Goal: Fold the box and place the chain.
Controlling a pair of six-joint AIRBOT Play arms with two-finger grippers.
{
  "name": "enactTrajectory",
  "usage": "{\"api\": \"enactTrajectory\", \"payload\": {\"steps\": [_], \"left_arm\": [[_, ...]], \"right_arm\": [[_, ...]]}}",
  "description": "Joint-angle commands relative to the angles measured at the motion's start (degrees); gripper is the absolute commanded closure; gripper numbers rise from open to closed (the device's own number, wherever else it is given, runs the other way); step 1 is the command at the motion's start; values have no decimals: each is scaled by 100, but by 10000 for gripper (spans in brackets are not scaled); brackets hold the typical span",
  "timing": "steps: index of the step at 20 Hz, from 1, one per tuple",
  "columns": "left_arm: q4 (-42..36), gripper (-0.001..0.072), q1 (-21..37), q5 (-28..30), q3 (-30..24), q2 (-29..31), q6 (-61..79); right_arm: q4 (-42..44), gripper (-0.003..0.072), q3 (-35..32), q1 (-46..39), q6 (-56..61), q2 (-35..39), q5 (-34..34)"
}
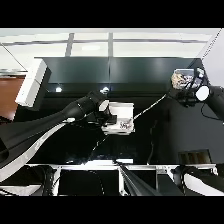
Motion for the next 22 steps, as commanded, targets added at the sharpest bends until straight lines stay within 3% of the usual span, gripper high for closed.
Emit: {"api": "enactTrajectory", "payload": {"steps": [1, 4, 8, 9, 10, 11, 13, 15, 22], "left_arm": [[-11, 676, 4, 0, 4, 2, 2], [-13, 677, 4, -2, 4, 2, 2], [-24, 676, 4, 2, 4, 2, 2], [-24, 676, 4, 0, 4, 2, 0], [-24, 676, 4, 2, 4, 2, 2], [-24, 676, 4, 4, 4, 2, 2], [-24, 676, 4, 2, 4, 2, 2], [-24, 676, 4, 4, 4, 2, 0], [-22, 676, 4, 2, 4, 2, 2]], "right_arm": [[522, -34, 704, -411, 282, -1056, -293], [785, -34, 1403, -413, 286, -1777, 61], [918, -24, 1742, -411, 284, -2096, -33], [916, 34, 1753, -411, 280, -2096, -101], [918, 34, 1753, -411, 275, -2096, -142], [916, 86, 1753, -411, 258, -2096, -140], [916, 351, 1753, -411, 256, -2096, -74], [916, 669, 1759, -411, 164, -2087, 168], [815, 670, 1762, -413, -820, -1443, 1051]]}}
